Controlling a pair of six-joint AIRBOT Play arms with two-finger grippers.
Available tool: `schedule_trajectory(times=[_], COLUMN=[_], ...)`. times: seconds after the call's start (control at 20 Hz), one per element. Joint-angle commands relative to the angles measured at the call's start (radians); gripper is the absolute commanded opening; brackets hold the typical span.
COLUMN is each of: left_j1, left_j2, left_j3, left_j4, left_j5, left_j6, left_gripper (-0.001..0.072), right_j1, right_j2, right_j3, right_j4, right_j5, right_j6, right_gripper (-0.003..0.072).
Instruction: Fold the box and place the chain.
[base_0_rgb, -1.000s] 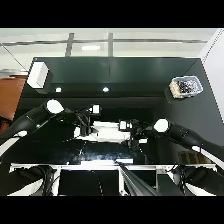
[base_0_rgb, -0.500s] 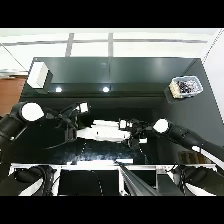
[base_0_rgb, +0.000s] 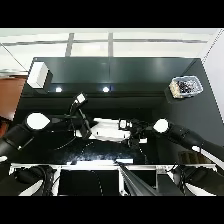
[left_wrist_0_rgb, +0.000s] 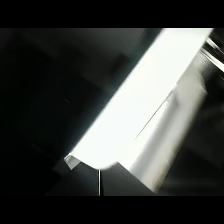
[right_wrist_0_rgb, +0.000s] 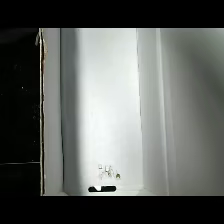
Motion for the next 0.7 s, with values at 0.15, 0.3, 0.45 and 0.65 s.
schedule_trajectory(times=[0.15,0.3,0.45,0.65], left_j1=[-0.079,-0.079,-0.058,0.053], left_j2=[-0.201,-0.246,-0.224,-0.104], left_j3=[-0.008,-0.005,0.034,0.083], left_j4=[-0.078,-0.069,0.050,0.137], left_j5=[0.330,0.281,0.241,0.140], left_j6=[-0.001,0.000,-0.003,-0.009], left_gripper=[0.0033,0.0032,0.0035,0.0696], right_j1=[0.000,0.000,0.000,0.000], right_j2=[0.000,0.000,0.000,0.000], right_j3=[0.001,0.001,0.001,0.001], right_j4=[-0.006,-0.006,-0.006,-0.006], right_j5=[0.000,0.000,0.000,0.000], right_j6=[0.000,0.000,0.000,0.000], right_gripper=[0.0547,0.0547,0.0548,0.0547])
